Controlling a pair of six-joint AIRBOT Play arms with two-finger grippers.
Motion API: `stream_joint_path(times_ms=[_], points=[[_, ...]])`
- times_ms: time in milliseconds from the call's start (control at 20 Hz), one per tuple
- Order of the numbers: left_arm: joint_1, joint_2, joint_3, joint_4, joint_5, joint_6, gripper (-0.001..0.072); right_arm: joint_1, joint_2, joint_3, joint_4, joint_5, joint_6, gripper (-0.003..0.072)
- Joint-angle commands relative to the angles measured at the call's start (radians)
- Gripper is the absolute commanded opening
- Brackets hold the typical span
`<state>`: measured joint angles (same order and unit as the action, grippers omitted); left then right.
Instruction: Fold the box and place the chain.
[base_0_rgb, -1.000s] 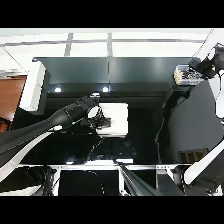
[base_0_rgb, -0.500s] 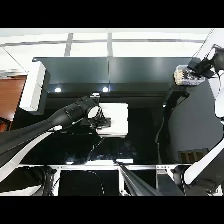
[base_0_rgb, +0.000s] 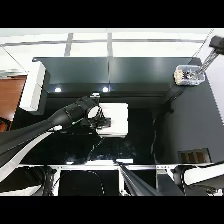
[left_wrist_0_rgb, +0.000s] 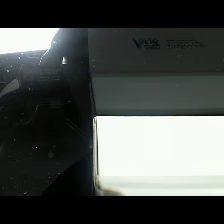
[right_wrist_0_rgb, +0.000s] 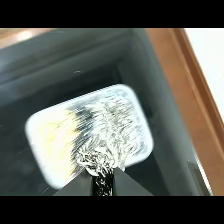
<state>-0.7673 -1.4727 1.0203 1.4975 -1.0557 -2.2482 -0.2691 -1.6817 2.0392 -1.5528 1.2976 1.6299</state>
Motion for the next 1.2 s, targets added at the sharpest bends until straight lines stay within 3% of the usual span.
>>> stream_joint_path(times_ms=[0,200,300,600,1000,1150], points=[[0.0,0.0,0.001,0.0,0.0,0.0,0.0028,0.015,0.179,-0.015,0.221,0.119,-0.106,0.0008],[0.0,0.0,0.001,0.0,0.0,0.0,0.0028,0.081,0.385,-0.093,0.269,0.168,-0.112,0.0008],[0.0,0.0,0.001,0.0,0.0,0.0,0.0027,0.125,0.452,-0.102,0.317,0.25,-0.112,0.0008],[0.0,0.0,0.001,-0.085,0.002,0.0,0.0028,0.315,0.492,-0.102,0.518,0.501,-0.101,0.0009],[0.001,0.0,0.001,-0.089,0.037,-0.004,0.0028,0.557,0.492,-0.11,0.502,0.431,-0.028,0.0009],[0.0,0.0,0.001,-0.008,0.035,0.003,0.0028,0.598,0.492,-0.144,0.505,0.424,-0.021,0.0008]])
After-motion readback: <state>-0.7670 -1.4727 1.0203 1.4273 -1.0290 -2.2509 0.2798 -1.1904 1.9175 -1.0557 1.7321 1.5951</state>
